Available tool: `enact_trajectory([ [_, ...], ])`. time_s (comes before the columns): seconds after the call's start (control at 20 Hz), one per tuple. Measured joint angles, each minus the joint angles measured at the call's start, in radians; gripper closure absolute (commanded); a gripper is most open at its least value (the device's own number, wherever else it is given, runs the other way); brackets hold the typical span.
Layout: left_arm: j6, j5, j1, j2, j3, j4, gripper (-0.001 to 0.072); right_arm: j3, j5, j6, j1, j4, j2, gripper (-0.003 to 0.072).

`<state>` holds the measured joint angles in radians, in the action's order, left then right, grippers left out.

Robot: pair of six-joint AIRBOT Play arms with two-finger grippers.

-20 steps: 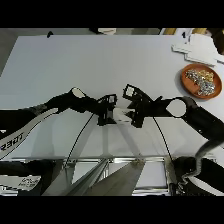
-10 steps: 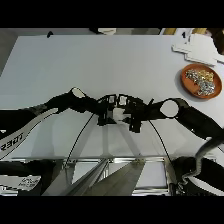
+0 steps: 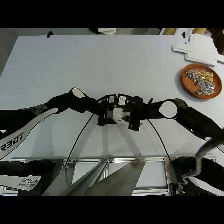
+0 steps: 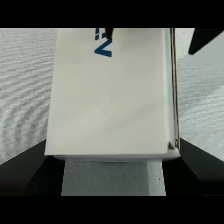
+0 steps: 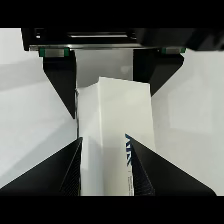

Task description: Fold the box and place the chain.

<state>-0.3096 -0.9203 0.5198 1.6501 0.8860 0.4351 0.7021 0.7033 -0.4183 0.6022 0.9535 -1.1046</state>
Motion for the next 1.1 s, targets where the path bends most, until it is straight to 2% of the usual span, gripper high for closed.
enact_trajectory([
  [0.05,0.0,0.0,0.0,0.0,0.0,0.0,0.05,0.0,0.005,0.0,0.0,0.002,-0.007,0.0354],
  [0.1,-0.001,0.0,0.0,0.0,0.0,0.0,0.05,0.0,0.014,0.0,0.0,0.005,-0.017,0.0397],
  [0.3,-0.001,0.0,0.0,0.0,0.0,0.0,0.05,0.001,0.008,-0.013,0.0,0.005,-0.04,0.0467],
  [0.6,0.003,0.008,0.0,0.0,0.0,-0.005,0.05,0.0,-0.024,-0.038,-0.022,0.008,-0.046,0.0464],
  [0.65,0.003,0.011,0.0,0.0,0.0,-0.006,0.05,0.0,-0.025,-0.042,-0.028,0.007,-0.046,0.0455],
  [0.75,0.0,0.01,0.0,0.0,0.0,-0.004,0.05,0.0,-0.013,-0.046,-0.035,0.008,-0.046,0.0287],
  [1.1,-0.002,-0.002,0.0,0.0,0.0,0.003,0.05,0.0,0.065,-0.045,-0.042,-0.013,-0.046,0.0271],
])
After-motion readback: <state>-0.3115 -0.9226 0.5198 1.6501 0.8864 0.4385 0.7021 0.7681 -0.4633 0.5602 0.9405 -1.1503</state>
